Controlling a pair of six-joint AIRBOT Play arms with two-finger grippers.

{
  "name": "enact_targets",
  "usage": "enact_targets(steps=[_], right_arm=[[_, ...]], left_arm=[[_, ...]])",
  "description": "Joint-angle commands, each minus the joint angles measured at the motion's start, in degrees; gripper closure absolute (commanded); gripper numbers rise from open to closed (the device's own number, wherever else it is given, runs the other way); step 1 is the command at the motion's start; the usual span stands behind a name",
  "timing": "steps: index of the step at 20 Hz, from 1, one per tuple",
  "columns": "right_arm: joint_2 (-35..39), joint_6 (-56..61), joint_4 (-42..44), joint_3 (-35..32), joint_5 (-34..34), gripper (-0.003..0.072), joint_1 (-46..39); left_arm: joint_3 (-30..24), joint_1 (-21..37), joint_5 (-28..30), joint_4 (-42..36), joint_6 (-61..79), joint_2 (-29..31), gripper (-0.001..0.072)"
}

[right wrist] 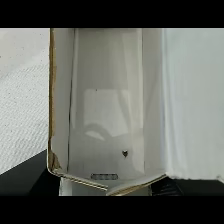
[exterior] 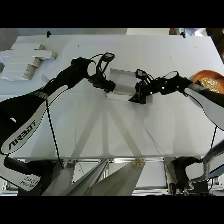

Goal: Fold the box and place the chain.

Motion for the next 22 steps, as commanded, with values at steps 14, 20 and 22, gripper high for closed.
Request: enact_targets(steps=[14, 20, 22], right_arm=[[0.0, 0.0, 0.0, 0.0, 0.0, 0.0252, 0.0], [0.0, 0.0, 0.0, 0.0, 0.0, 0.0252, 0.0], [0.0, 0.0, 0.0, 0.0, 0.0, 0.0252, 0.0]], left_arm=[[7.8, -2.8, -9.4, 5.9, -23.2, -5.2, 0.0385], [7.8, -3.4, -14.9, 9.4, -21.7, -5.8, 0.0389], [7.8, -3.7, -14.2, 9.0, -21.7, -5.9, 0.0459]])
